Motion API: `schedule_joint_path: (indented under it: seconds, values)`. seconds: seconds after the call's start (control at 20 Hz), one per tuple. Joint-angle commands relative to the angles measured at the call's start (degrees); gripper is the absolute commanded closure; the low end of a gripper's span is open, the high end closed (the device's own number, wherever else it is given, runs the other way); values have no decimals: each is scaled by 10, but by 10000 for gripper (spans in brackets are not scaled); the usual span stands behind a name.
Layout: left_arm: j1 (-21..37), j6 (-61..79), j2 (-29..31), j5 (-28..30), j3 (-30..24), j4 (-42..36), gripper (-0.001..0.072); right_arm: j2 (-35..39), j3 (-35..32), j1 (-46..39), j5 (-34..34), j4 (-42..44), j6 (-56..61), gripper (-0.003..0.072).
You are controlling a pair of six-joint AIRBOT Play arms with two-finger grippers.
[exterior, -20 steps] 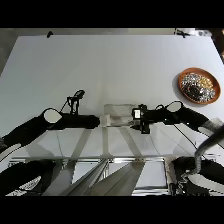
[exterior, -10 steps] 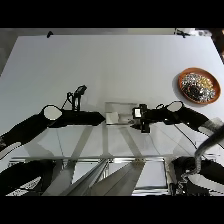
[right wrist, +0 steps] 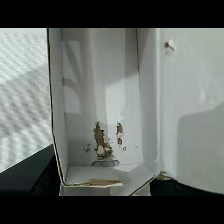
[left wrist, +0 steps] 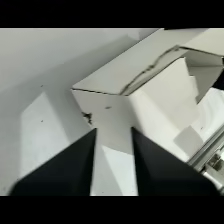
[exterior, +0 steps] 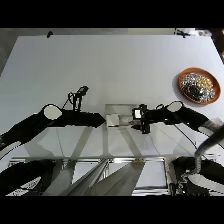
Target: Fold the box and place the chain.
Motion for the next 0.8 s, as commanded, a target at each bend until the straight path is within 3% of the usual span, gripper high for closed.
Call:
schedule_joint_path:
  seconds: [0.0,0.75]
  values:
    - [0,-26,1,-12,0,30,332,0,0,0,-2,2,2,351]
    - [26,-111,53,-45,0,114,332,0,0,0,-2,2,2,351]
